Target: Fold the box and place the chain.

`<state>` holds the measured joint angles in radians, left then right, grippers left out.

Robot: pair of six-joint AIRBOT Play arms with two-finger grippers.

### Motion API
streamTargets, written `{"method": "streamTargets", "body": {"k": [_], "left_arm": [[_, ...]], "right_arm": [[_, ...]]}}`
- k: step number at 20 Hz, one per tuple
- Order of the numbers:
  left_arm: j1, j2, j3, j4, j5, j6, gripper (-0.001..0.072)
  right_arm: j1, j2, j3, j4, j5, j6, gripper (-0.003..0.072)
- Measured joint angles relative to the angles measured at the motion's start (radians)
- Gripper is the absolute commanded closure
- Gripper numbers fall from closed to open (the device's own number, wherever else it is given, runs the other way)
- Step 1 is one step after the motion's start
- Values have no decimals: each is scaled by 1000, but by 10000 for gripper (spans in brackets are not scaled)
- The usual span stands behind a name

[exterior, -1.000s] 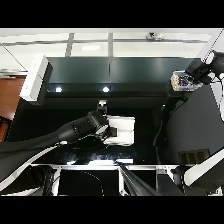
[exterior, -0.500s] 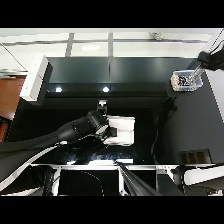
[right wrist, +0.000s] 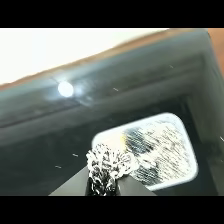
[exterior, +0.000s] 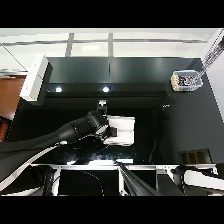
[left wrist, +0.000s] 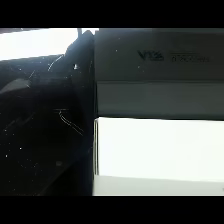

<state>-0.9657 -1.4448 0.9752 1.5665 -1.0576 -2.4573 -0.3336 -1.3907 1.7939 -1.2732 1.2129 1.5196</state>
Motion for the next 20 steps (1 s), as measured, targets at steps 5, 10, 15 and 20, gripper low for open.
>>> {"method": "streamTargets", "body": {"k": [5, 10, 15, 20], "left_arm": [[0, 0, 0, 0, 0, 0, 681], [0, 0, 0, 0, 0, 0, 681], [0, 0, 0, 0, 0, 0, 681], [0, 0, 0, 0, 1, 0, 681]], "right_arm": [[2, 89, -15, 98, 48, -37, 650], [106, 285, -203, 172, 97, -87, 649], [321, 435, -370, 173, 184, -109, 650], [557, 468, -415, 198, 290, -158, 650]]}}
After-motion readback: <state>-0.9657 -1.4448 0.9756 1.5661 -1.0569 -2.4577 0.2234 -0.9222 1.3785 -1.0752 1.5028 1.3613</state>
